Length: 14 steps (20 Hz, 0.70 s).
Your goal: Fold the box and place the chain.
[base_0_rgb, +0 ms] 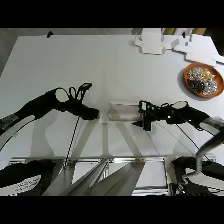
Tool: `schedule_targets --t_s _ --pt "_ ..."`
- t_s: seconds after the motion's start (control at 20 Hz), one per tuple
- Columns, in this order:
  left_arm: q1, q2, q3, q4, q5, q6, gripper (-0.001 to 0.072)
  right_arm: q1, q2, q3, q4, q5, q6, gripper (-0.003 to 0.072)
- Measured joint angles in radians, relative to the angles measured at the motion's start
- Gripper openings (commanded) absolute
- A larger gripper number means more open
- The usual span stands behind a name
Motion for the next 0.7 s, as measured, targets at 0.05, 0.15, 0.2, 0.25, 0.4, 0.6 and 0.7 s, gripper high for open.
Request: schedule_targets --t_s 0.05,0.15,0.2,0.25,0.4,0.6,0.7 --pt "-0.006 0.000 0.002 -0.018 0.002 0.001 0.0004 0.000 0.000 0.000 0.000 0.000 0.000 0.0295" --pt "-0.014 0.010 0.006 -0.045 0.006 0.003 0.0004 0.000 0.000 0.000 0.000 0.000 0.000 0.0295" --pt "-0.018 0.018 0.008 -0.059 0.013 0.003 0.0004 0.000 0.000 0.000 0.000 0.000 0.000 0.0295" --pt "-0.023 0.027 0.010 -0.068 0.017 0.003 0.0005 0.000 0.000 0.000 0.000 0.000 0.000 0.0295" --pt "-0.043 0.044 0.013 -0.104 0.038 0.004 0.0041 0.000 0.000 0.000 0.000 0.000 0.000 0.0295" --pt "-0.078 0.053 0.026 -0.132 0.054 0.015 0.0048 0.000 0.000 0.000 0.000 0.000 0.000 0.0295" --pt "-0.088 0.055 0.033 -0.136 0.057 0.018 0.0105 0.000 0.000 0.000 0.000 0.000 0.000 0.0295"
